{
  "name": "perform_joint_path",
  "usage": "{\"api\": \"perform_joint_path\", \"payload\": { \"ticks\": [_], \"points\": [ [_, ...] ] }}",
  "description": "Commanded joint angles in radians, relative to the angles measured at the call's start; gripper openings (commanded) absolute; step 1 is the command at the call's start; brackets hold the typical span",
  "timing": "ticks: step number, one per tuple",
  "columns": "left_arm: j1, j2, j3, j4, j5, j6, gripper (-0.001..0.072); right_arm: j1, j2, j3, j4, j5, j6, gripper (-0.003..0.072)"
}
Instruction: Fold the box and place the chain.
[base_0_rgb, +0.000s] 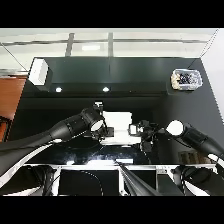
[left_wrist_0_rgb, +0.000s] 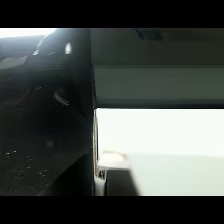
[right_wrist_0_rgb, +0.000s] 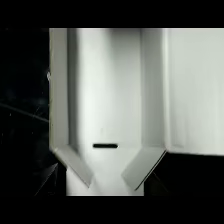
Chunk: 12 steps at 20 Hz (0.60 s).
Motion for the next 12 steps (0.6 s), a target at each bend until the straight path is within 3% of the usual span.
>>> {"api": "perform_joint_path", "payload": {
  "ticks": [1,4,5,8,10,11,12],
  "points": [
    [0.000,0.000,0.000,0.021,-0.015,-0.002,0.0023,0.000,0.031,0.000,-0.087,0.013,0.042,0.0665],
    [0.000,0.000,0.000,0.021,0.005,-0.001,0.0024,0.001,0.014,0.000,0.000,0.002,-0.018,0.0661],
    [0.000,0.000,0.000,0.020,0.010,-0.001,0.0024,0.001,0.005,0.000,0.045,-0.002,-0.033,0.0571],
    [0.000,0.000,0.000,0.014,0.009,-0.001,0.0024,0.003,-0.032,0.000,0.103,-0.005,-0.092,0.0548],
    [0.000,0.000,0.000,0.005,0.011,-0.001,0.0025,0.003,-0.043,0.000,0.135,-0.019,-0.093,0.0248],
    [0.000,0.000,0.000,0.005,0.011,-0.001,0.0024,0.003,-0.043,0.000,0.151,-0.018,-0.092,0.0138],
    [0.000,0.000,0.000,0.005,0.012,-0.001,0.0025,0.003,-0.043,0.000,0.163,-0.018,-0.091,0.0139]
  ]
}}
